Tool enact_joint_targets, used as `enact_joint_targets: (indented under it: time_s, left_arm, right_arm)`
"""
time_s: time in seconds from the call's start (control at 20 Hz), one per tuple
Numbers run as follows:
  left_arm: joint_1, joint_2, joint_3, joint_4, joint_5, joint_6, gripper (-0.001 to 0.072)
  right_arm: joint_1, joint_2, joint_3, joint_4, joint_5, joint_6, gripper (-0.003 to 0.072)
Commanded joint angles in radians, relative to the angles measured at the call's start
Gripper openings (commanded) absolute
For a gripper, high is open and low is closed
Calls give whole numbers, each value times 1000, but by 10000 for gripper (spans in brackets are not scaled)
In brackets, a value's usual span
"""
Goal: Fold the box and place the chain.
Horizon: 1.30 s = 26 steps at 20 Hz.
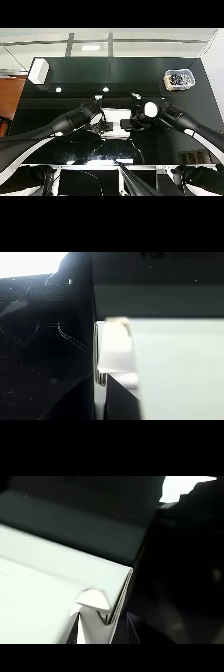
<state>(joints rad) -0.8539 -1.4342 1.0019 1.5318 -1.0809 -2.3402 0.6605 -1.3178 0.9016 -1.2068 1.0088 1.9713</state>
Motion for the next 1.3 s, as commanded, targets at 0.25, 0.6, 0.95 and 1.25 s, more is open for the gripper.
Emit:
enact_joint_targets:
  time_s: [0.25,0.6,0.95,1.25]
  left_arm:
    - [0,0,0,1,-1,2,25]
    - [0,0,0,1,-1,2,26]
    - [1,0,0,1,-1,2,26]
    - [0,0,0,1,-1,2,26]
  right_arm:
    - [103,-67,72,-201,74,379,315]
    - [108,-119,93,-209,88,391,314]
    - [110,-125,93,-213,87,396,160]
    - [135,-125,93,-251,83,411,12]
